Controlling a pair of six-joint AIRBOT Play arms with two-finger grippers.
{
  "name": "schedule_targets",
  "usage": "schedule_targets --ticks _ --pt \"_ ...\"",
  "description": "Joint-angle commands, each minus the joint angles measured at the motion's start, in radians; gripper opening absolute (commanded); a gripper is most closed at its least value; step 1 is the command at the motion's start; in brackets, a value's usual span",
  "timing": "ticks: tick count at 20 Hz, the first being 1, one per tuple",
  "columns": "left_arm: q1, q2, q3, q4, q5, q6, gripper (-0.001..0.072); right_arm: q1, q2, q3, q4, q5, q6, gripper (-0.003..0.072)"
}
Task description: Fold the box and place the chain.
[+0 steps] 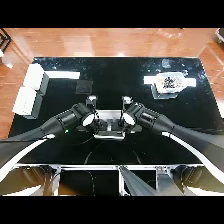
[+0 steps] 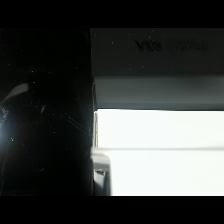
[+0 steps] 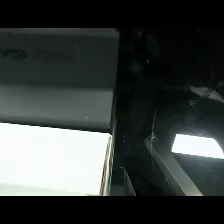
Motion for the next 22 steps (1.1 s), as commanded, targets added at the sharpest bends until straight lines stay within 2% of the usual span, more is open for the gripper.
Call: schedule_targets --ticks 1,4,5,13,14,15,16,19,22 --pt "0.000 0.000 0.000 0.000 -0.006 0.000 0.0020 0.000 0.001 0.001 0.014 0.019 0.000 0.0123" --pt "0.000 0.000 0.000 -0.001 -0.006 0.000 0.0020 0.000 0.000 0.001 0.033 0.018 0.001 0.0117" --pt "0.000 0.000 0.000 -0.001 -0.006 0.000 0.0020 0.000 0.000 0.001 0.034 0.018 0.000 0.0023" --pt "0.000 0.000 0.000 -0.003 -0.006 0.000 0.0020 0.000 0.001 0.001 0.027 0.017 0.000 0.0035" --pt "0.000 0.000 0.000 -0.003 -0.007 0.000 0.0020 0.000 0.001 0.001 0.025 0.018 0.000 0.0185" --pt "0.000 0.000 0.000 -0.003 -0.007 0.000 0.0020 0.000 0.004 0.001 0.025 0.022 -0.004 0.0397" --pt "0.000 0.000 0.000 -0.004 -0.008 0.000 0.0019 0.000 0.012 0.001 0.026 0.029 -0.024 0.0509" --pt "0.001 0.000 0.001 -0.002 -0.026 0.000 0.0020 -0.007 0.078 0.001 0.044 0.097 -0.135 0.0517" --pt "0.000 0.000 0.001 -0.003 -0.025 0.000 0.0020 -0.019 0.219 0.001 0.044 0.158 -0.238 0.0515"
